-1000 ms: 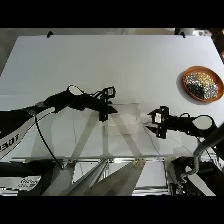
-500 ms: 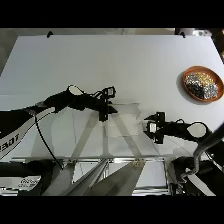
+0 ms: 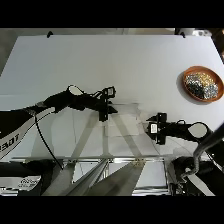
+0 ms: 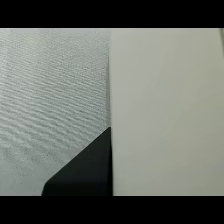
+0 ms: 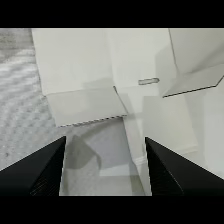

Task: Fold the box and place the chain.

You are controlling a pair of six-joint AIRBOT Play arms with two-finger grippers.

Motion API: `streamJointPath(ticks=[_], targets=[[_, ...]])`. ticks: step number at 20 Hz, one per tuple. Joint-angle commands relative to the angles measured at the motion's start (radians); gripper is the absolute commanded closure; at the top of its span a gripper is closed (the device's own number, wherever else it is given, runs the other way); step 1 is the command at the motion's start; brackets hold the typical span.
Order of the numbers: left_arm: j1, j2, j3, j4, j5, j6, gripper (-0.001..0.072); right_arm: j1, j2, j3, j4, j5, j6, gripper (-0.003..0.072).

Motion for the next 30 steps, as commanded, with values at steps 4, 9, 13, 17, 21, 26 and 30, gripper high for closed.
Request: streamJointPath(ticks=[4, 9, 13, 17, 21, 26, 30], targets=[[0.000, 0.000, 0.000, 0.000, 0.000, 0.000, 0.0699, 0.086, 0.001, -0.017, 0.050, -0.019, 0.004, 0.0129], [0.000, -0.001, 0.000, 0.000, 0.000, 0.000, 0.0699, 0.104, 0.000, -0.017, 0.080, -0.047, 0.003, 0.0130], [0.000, 0.000, 0.000, 0.000, 0.000, 0.000, 0.0699, 0.104, 0.000, -0.019, 0.074, -0.063, -0.001, 0.0130], [0.000, -0.001, 0.000, 0.000, 0.000, 0.000, 0.0699, 0.104, -0.001, -0.032, 0.058, -0.074, -0.011, 0.0130], [0.000, 0.000, 0.000, 0.000, 0.000, 0.000, 0.0699, 0.104, -0.002, -0.032, 0.059, -0.109, -0.011, 0.0130], [0.000, 0.000, 0.000, 0.000, 0.000, 0.000, 0.0699, 0.130, -0.002, -0.033, 0.087, -0.151, -0.038, 0.0130], [0.000, 0.000, 0.000, 0.000, 0.000, 0.000, 0.0699, 0.148, -0.002, -0.037, 0.090, -0.199, -0.037, 0.0130]])
